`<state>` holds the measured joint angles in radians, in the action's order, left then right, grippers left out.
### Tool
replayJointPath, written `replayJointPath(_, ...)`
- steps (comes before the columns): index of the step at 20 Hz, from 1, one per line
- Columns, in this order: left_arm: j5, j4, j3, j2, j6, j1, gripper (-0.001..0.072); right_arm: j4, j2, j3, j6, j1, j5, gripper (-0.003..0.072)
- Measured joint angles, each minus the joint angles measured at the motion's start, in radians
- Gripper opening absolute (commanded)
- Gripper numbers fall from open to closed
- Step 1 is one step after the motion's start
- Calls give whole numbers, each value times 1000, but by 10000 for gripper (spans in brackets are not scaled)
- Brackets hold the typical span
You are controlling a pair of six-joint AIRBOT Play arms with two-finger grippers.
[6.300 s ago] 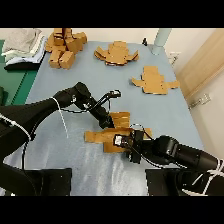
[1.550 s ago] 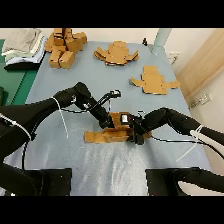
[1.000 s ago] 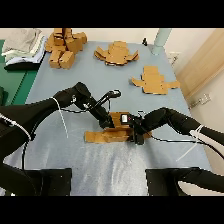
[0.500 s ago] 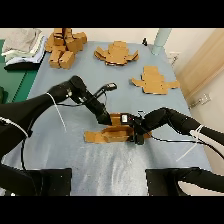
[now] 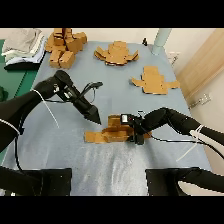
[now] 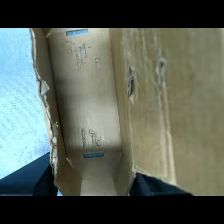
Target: Fold the box.
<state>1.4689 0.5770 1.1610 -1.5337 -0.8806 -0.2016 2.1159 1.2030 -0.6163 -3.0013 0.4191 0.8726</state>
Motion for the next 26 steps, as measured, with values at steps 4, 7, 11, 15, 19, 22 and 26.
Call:
replayJointPath(4, -181, -180, -34, -5, -38, -59, 10, 0, 0, 0, 0, 0, 0, 504)
replayJointPath(7, -338, -208, -40, -28, -71, -96, 10, 0, 0, 0, 0, 0, 0, 504)
replayJointPath(11, -451, -114, -43, -69, -157, -121, 9, 0, 0, 0, 0, 0, 0, 504)
replayJointPath(15, -474, -12, -45, -96, -225, -139, 10, 0, 0, 0, 0, 0, 0, 504)
replayJointPath(19, -486, 23, -45, -112, -238, -170, 10, 0, 0, 0, 0, 0, 0, 504)
replayJointPath(22, -490, 8, -45, -116, -204, -175, 10, 0, 0, 0, 0, 0, 0, 504)
replayJointPath(26, -491, -48, -45, -92, -116, -148, 7, 0, 0, 0, 0, 0, 0, 504)
